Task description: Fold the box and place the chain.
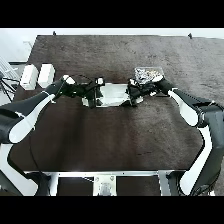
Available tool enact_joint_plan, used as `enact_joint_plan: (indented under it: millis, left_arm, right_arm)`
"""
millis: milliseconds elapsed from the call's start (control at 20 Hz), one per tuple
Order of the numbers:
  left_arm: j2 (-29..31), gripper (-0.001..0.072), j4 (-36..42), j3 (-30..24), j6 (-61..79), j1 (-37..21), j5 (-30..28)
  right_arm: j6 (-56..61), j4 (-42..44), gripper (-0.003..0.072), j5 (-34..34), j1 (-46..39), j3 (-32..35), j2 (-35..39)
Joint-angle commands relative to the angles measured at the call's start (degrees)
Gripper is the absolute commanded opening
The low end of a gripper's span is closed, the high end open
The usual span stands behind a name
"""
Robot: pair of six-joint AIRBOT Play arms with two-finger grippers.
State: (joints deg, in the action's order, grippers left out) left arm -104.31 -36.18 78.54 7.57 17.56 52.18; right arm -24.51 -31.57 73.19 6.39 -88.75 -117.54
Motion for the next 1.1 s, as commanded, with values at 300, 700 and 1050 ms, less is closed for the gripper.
enact_joint_plan:
  millis: [300, 700, 1050]
  left_arm:
    - [-0.04, 0.0512, 1.16, 0.04, 0.02, -0.04, 0.42]
    - [-0.02, 0.0022, 0.2, 0.07, 1.16, -3.58, 5.22]
    - [4.92, 0.002, -0.26, 0.04, 0.85, -6.99, 11.82]
  right_arm:
    - [0.02, 0.0, 0.0518, -0.07, 0.0, 0.0, 0.0]
    - [0.02, 0.0, 0.0518, -0.07, 0.0, 0.0, 0.0]
    - [0.02, 0.0, 0.0518, -0.07, 0.0, 0.0, 0.0]
